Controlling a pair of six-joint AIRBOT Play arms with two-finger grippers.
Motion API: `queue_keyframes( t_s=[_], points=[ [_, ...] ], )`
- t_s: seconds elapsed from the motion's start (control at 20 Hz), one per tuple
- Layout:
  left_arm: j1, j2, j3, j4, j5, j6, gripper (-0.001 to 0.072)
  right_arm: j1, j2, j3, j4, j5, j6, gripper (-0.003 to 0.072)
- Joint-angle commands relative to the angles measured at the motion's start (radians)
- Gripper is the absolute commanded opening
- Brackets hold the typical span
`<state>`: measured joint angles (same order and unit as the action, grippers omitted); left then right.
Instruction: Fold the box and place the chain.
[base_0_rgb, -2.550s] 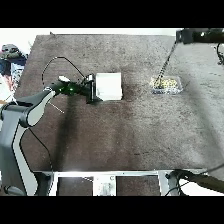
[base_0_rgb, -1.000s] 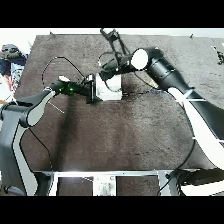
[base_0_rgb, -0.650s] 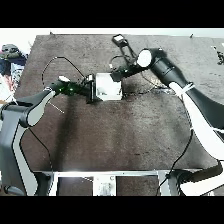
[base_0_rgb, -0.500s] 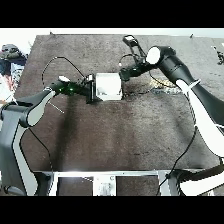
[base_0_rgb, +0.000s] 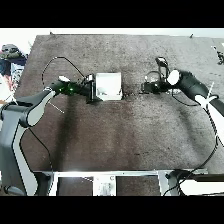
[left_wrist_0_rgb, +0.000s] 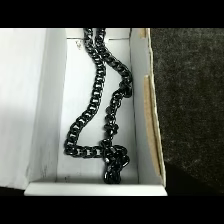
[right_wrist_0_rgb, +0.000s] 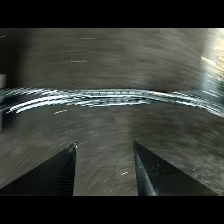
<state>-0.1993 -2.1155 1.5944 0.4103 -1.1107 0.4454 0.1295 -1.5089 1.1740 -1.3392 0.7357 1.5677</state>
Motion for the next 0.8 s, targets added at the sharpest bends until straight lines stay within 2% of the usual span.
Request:
queue_keyframes(
  t_s=[0.0, 0.05, 0.15, 0.5, 0.55, 0.6, 0.75],
  points=[
    [0.001, 0.000, 0.000, 0.000, 0.000, 0.000, 0.0166, -0.041, -0.013, -0.114, 0.001, -0.205, 0.132, 0.0396],
    [0.001, 0.000, 0.000, 0.000, 0.000, 0.000, 0.0166, -0.041, -0.030, -0.114, 0.005, -0.223, 0.132, 0.0395],
    [0.001, 0.000, 0.000, 0.000, 0.000, 0.000, 0.0166, -0.041, -0.064, -0.113, 0.029, -0.269, 0.140, 0.0282],
    [0.001, 0.000, 0.000, 0.000, 0.000, 0.000, 0.0167, -0.042, -0.114, -0.109, 0.043, -0.376, 0.209, 0.0274],
    [0.001, 0.000, 0.000, 0.000, 0.000, 0.000, 0.0167, -0.042, -0.114, -0.108, 0.044, -0.396, 0.209, 0.0188],
    [0.001, 0.000, 0.000, 0.000, 0.000, 0.000, 0.0166, -0.042, -0.114, -0.108, 0.051, -0.416, 0.209, 0.0162],
    [0.001, 0.000, 0.000, 0.000, 0.000, 0.000, 0.0167, -0.042, -0.124, -0.106, 0.088, -0.434, 0.210, 0.0161]
  ],
)
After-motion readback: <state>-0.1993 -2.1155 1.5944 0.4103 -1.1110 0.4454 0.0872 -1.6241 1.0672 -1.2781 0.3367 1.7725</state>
